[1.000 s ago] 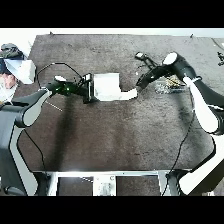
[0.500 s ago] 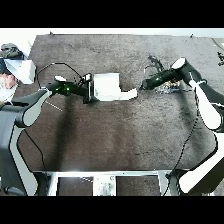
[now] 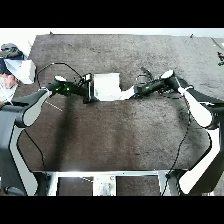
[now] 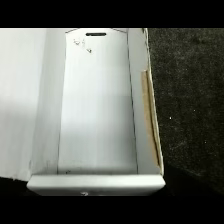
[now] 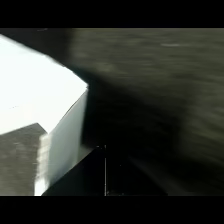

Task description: Fold the box and place the chain.

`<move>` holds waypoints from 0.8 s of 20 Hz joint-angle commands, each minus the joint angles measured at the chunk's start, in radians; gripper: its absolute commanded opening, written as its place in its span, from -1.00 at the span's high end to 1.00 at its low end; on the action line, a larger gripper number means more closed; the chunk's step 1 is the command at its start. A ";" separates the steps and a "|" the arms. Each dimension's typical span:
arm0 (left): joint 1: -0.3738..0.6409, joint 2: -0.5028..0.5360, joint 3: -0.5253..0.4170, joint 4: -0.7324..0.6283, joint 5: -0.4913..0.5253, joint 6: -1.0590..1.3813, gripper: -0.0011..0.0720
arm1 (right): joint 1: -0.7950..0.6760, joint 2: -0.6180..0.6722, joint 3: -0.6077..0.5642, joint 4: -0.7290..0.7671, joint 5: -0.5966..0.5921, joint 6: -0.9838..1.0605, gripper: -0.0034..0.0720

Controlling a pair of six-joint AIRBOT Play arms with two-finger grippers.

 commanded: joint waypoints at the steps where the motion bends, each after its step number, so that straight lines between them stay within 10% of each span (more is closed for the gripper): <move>1: 0.000 0.000 0.000 0.000 0.000 0.000 0.09 | 0.023 0.001 -0.004 0.134 0.010 -0.048 0.94; 5: 0.000 0.000 0.000 0.000 -0.001 0.000 0.09 | 0.023 0.054 -0.003 0.147 -0.021 -0.047 0.94; 7: 0.000 0.000 0.000 0.000 -0.001 0.000 0.09 | 0.027 0.072 -0.003 0.146 -0.038 -0.048 -0.19; 8: 0.000 0.000 0.000 0.000 -0.001 0.000 0.09 | 0.029 0.075 -0.002 0.147 -0.034 -0.048 -0.27; 16: 0.000 0.000 0.000 0.000 -0.001 0.000 0.09 | 0.105 0.075 0.035 0.093 -0.027 0.005 -0.28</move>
